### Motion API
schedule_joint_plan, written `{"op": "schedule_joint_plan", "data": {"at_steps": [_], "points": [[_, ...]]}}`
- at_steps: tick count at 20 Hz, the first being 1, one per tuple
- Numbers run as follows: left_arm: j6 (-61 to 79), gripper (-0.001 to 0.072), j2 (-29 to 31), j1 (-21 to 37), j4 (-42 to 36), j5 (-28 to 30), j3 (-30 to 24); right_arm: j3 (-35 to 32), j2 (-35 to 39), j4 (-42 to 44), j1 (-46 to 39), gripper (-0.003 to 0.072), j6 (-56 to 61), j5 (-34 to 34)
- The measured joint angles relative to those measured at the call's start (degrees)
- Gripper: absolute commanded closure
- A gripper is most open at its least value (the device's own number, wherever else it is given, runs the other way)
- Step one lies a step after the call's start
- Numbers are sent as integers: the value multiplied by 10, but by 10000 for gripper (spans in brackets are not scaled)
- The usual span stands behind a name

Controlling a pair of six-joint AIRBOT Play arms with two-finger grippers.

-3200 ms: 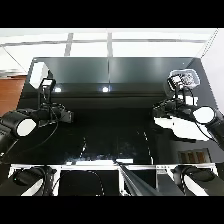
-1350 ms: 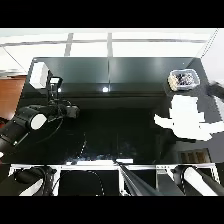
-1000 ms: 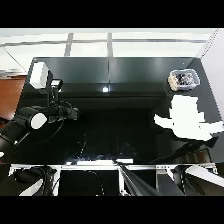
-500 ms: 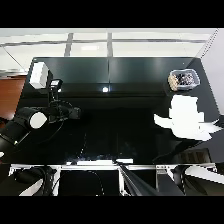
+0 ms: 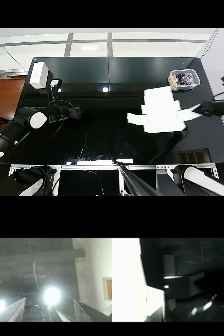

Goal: Fold the box and place the chain.

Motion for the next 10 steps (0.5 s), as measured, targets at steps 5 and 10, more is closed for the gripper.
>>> {"op": "schedule_joint_plan", "data": {"at_steps": [5, 10], "points": [[12, 10, -20, -25, -36, 6, 2, -172, 149, 142, 191, 671, 25, -155], [179, 10, -111, 42, -260, -45, 47, -277, 202, 206, 377, 671, 54, -324]]}}
